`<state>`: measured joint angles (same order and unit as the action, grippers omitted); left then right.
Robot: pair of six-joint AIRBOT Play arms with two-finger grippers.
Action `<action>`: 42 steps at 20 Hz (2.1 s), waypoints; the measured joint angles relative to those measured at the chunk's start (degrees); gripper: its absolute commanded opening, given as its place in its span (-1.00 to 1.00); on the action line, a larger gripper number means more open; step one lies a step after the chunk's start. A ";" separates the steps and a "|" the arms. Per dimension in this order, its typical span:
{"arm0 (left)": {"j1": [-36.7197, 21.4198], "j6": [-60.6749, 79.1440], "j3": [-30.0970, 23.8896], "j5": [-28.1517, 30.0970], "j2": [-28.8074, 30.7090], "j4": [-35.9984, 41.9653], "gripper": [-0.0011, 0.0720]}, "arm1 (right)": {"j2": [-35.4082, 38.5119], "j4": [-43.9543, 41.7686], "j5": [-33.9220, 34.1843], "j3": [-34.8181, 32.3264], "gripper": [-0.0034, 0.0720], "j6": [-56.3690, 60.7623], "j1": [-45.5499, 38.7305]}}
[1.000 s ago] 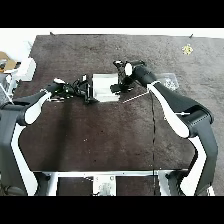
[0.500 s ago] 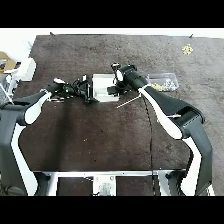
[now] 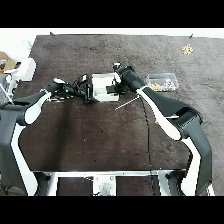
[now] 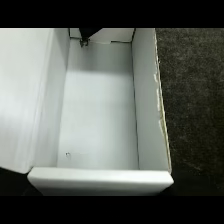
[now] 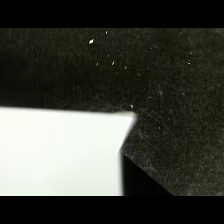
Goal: Fold the box and place the chain.
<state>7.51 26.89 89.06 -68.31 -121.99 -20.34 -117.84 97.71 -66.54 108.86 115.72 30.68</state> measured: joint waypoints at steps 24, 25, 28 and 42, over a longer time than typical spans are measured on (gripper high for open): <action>0.00 0.00 0.00 -0.02 0.00 0.02 -0.50 | 16.35 -0.13 0.63 0.02 -0.21 -18.01 -9.55; 0.00 0.00 0.00 -0.02 0.00 0.00 -0.50 | 16.76 -0.13 0.26 0.02 -0.21 -19.43 -11.82; 0.00 0.00 0.00 -0.02 0.00 0.00 -0.50 | 16.57 -1.29 -1.55 -0.72 -0.21 -22.97 -19.93; 0.00 0.00 0.00 -0.04 0.00 0.02 -0.50 | 6.54 -17.00 1.25 -4.92 -0.21 -31.87 -32.20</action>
<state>7.51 26.89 89.06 -68.36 -121.99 -20.32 -111.31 80.71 -65.30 103.94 83.85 -1.52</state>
